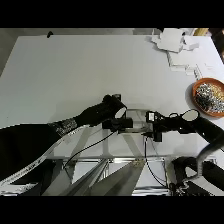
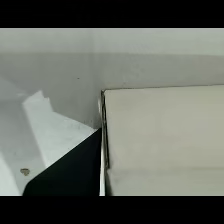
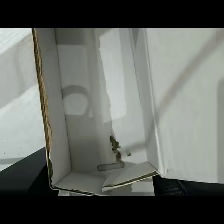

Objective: Fold the box and place the chain.

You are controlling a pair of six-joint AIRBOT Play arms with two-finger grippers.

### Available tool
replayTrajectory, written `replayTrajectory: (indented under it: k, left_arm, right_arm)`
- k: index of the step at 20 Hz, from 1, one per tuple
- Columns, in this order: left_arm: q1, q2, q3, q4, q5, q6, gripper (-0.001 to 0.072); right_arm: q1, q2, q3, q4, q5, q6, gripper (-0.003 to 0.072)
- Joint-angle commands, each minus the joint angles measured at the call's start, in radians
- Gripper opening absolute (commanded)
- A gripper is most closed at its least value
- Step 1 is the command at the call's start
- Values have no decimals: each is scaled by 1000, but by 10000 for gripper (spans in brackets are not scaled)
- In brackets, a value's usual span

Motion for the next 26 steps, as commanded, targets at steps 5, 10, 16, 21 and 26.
replayTrajectory:
  k: [5, 10, 16, 21, 26]
  left_arm:
    - [40, 63, 2, -11, -43, 174, 401]
    - [54, 117, 2, -85, -42, 416, 401]
    - [148, 344, -45, -92, -56, 582, 401]
    - [304, 604, -340, -137, -28, 892, 543]
    - [460, 730, -655, -360, 174, 1713, 545]
  right_arm:
    - [0, 0, 1, 0, 2, -2, 396]
    - [0, 0, 1, 0, 1, -2, 396]
    - [0, 0, 1, 0, 1, -2, 396]
    - [0, 0, 1, 0, 1, -1, 396]
    - [0, 0, 1, 0, 1, -1, 396]
